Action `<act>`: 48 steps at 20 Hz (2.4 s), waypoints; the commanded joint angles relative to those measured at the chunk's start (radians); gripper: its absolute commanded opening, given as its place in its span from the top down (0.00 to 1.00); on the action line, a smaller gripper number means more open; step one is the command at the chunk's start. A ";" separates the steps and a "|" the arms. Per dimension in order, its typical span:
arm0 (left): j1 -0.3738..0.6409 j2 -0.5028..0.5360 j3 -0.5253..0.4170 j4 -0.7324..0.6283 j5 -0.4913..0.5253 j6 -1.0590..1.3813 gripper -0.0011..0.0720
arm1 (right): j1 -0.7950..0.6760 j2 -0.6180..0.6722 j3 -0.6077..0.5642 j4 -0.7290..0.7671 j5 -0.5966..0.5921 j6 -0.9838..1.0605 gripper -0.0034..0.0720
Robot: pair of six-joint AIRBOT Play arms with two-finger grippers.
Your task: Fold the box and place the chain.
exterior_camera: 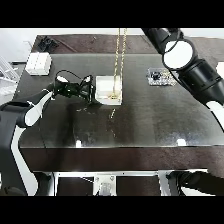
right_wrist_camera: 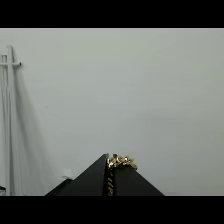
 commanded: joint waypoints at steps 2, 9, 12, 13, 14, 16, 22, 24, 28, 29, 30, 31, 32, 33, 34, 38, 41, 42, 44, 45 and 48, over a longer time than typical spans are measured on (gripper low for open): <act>-0.001 0.000 0.000 0.000 0.000 0.000 0.40 | 0.000 -0.048 -0.010 0.017 0.052 0.040 0.95; -0.001 0.000 0.000 0.000 0.001 0.000 0.40 | 0.000 -0.060 -0.223 0.017 0.109 0.158 0.95; -0.001 0.000 0.000 0.000 0.001 0.000 0.40 | -0.012 -0.082 -0.347 0.016 0.108 0.203 0.95; -0.001 0.000 0.000 0.000 0.001 0.000 0.40 | -0.019 -0.097 -0.373 0.017 0.108 0.209 0.95; -0.001 0.000 0.000 0.000 0.001 0.000 0.40 | -0.026 -0.117 -0.393 0.017 0.108 0.210 0.95; -0.001 0.000 0.000 0.000 0.001 0.000 0.40 | -0.030 -0.163 -0.407 0.017 0.110 0.227 0.95; -0.001 0.000 0.000 0.000 0.001 0.000 0.40 | -0.037 -0.270 -0.407 0.017 0.222 0.262 0.94; -0.001 0.000 0.000 0.000 0.001 0.000 0.40 | -0.048 -0.277 -0.407 0.016 0.261 0.261 0.60; -0.001 0.000 0.000 0.000 0.001 0.000 0.40 | -0.060 -0.271 -0.399 0.016 0.277 0.260 0.64; -0.001 0.000 0.000 0.000 0.001 0.000 0.40 | -0.062 -0.261 -0.398 0.015 0.282 0.255 0.51; -0.001 0.000 0.000 0.000 0.001 0.000 0.40 | -0.065 -0.245 -0.398 0.013 0.290 0.236 0.42; -0.001 0.000 0.000 0.000 0.001 0.000 0.40 | -0.068 -0.221 -0.396 0.012 0.309 0.201 0.38; -0.001 0.000 0.000 0.000 0.001 0.000 0.40 | -0.075 -0.195 -0.396 0.012 0.328 0.159 0.38; -0.001 0.000 0.000 0.000 0.001 0.000 0.40 | -0.085 -0.162 -0.396 0.003 0.343 0.120 0.38; -0.001 0.000 0.000 0.000 0.001 0.000 0.40 | -0.099 -0.129 -0.396 -0.002 0.349 0.089 0.38; -0.001 0.000 0.000 0.000 0.001 0.000 0.40 | -0.210 -0.026 -0.369 -0.002 0.349 -0.022 0.60; -0.001 0.000 0.000 0.000 0.002 0.000 0.40 | -0.293 -0.086 -0.261 0.019 0.523 -0.190 0.61; -0.001 0.000 0.000 0.000 0.002 0.000 0.40 | -0.314 -0.129 -0.212 0.052 0.602 -0.261 0.69; -0.001 0.000 0.000 0.000 0.001 0.000 0.40 | -0.354 -0.226 -0.113 0.125 0.727 -0.380 0.78; -0.001 0.000 0.000 0.000 0.001 0.000 0.40 | -0.372 -0.266 -0.072 0.164 0.774 -0.441 0.82; -0.001 0.000 0.000 0.000 0.001 0.000 0.40 | -0.410 -0.372 0.040 0.250 0.894 -0.578 0.91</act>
